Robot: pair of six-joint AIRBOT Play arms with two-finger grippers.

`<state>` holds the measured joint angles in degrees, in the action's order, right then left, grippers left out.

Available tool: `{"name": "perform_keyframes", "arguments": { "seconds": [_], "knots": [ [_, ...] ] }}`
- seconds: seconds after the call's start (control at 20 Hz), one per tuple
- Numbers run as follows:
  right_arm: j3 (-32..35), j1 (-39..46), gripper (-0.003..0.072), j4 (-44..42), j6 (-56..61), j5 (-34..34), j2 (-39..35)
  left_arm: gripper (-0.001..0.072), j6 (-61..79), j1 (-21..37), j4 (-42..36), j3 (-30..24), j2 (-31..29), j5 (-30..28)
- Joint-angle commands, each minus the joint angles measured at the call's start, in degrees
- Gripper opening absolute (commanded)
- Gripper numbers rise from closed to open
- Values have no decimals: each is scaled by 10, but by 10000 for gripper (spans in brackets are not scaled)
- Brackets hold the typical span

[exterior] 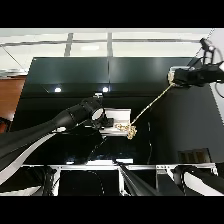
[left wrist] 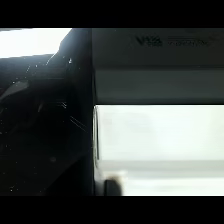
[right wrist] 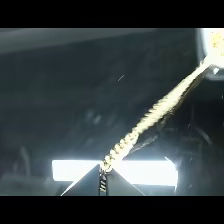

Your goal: Fold the box and place the chain.

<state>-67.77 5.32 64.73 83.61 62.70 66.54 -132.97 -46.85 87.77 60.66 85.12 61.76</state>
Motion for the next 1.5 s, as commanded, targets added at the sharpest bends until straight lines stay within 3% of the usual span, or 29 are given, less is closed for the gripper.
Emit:
{"name": "perform_keyframes", "arguments": {
  "seconds": [0.0, 0.15, 0.35, 0.75, 1.1, 1.45],
  "knots": [
    [-1, 0, 11, -31, -39, 103, -119, 30, 0, 0, -3, 0, 0, 0],
    [-1, 0, 11, -115, -57, 117, -172, 30, 0, 0, -3, 0, 0, 2],
    [0, -17, 12, -198, -75, 147, -182, 30, 0, 0, -3, 0, 0, 2],
    [9, -83, 12, -203, -76, 145, -181, 29, 0, 0, -3, 0, 0, 2],
    [101, -132, 11, -217, -76, 114, -181, 29, 0, 0, -3, 0, 0, 2],
    [164, -185, 12, -328, -109, 47, -144, 30, 0, 0, -2, 0, 0, 2]
  ]
}}
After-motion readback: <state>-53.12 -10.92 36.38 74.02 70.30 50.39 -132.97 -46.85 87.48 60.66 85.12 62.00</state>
